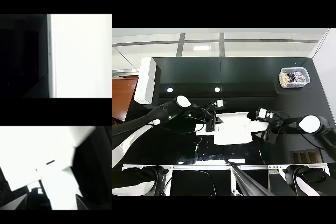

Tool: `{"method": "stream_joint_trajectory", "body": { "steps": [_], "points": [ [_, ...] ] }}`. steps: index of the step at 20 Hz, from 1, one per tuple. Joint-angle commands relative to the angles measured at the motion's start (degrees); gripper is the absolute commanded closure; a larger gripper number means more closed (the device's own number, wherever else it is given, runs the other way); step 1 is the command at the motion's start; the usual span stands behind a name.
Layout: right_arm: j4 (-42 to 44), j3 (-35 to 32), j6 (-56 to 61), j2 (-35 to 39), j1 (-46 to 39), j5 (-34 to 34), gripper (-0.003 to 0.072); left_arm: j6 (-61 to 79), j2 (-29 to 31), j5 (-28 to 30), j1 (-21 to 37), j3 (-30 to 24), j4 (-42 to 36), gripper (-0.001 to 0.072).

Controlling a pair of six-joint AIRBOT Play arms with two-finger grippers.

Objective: Fold the box and place the chain.

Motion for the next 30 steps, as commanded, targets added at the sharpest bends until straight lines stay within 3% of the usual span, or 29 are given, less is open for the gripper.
{"method": "stream_joint_trajectory", "body": {
  "steps": [1,8,15,19,22,30],
  "points": [
    [-0.09,-3.52,-4.02,-0.04,4.63,-4.2,-0.0022,1.18,-0.85,0.59,-0.11,0.35,0.22,0.0683],
    [0.17,-6.73,-5.07,-1.4,9.68,-7.39,-0.0022,1.16,-0.83,0.57,-0.11,0.35,0.2,0.0683],
    [6.01,-6.47,-5.05,-5.97,16.2,-20.81,-0.0021,1.14,-0.85,0.44,-0.11,0.35,0.15,0.0683],
    [2.51,-1.68,-5.07,-5.97,13.7,-19.54,-0.0021,1.14,-0.85,0.46,-0.11,0.35,0.15,0.0683],
    [2.45,2.27,-5.9,-6.03,8.76,-13.73,-0.0022,1.14,-0.85,0.37,-0.11,0.35,0.15,0.0683],
    [18.6,2.38,-23.98,-11.65,5.11,-13.84,-0.0021,1.16,-0.85,0.37,-0.11,0.35,0.15,0.0683]
  ]
}}
